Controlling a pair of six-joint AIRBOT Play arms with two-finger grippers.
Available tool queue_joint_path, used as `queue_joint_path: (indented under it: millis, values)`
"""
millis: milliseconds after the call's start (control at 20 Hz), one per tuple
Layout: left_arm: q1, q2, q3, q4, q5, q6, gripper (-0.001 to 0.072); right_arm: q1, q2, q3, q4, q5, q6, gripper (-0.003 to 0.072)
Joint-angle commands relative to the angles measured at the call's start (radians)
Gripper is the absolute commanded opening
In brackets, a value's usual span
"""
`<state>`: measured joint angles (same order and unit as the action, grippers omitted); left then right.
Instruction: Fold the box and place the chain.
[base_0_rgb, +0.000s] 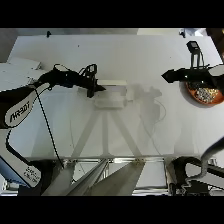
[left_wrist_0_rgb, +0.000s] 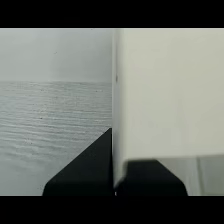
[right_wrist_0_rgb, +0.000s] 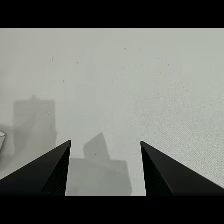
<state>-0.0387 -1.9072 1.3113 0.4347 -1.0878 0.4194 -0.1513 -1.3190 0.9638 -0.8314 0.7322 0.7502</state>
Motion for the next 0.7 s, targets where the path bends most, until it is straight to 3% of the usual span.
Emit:
queue_joint_path:
  millis: [0,650]
  values:
    - [-0.011,0.002,0.000,0.020,0.044,0.002,0.0007,0.000,0.001,0.000,0.000,0.000,0.000,0.0479]
    - [-0.011,0.002,0.000,0.023,0.037,0.003,0.0009,0.000,0.001,0.000,0.000,0.000,0.000,0.0479]
